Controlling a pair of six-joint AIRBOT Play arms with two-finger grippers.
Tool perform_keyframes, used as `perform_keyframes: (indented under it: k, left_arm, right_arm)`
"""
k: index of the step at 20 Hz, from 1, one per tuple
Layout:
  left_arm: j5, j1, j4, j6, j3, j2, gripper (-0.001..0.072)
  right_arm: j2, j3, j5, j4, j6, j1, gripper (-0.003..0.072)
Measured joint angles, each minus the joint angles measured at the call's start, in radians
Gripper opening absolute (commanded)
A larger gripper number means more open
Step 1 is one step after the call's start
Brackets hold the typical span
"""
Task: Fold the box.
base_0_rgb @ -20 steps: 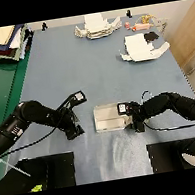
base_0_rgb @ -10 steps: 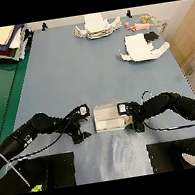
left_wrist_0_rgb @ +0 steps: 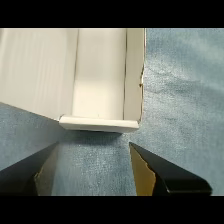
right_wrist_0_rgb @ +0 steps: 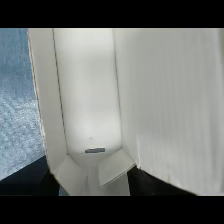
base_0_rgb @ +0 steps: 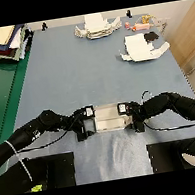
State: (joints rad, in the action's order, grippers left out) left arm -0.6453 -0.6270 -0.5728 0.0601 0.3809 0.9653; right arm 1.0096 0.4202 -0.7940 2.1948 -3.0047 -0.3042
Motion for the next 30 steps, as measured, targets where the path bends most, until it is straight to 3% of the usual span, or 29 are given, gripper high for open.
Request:
perform_keyframes:
  k: [30]
  left_arm:
    - [-0.009, -0.062, 0.103, 0.113, 0.063, 0.169, 0.0695]
  right_arm:
    - [0.0, 0.0, 0.0, 0.0, -0.003, 0.0, 0.044]
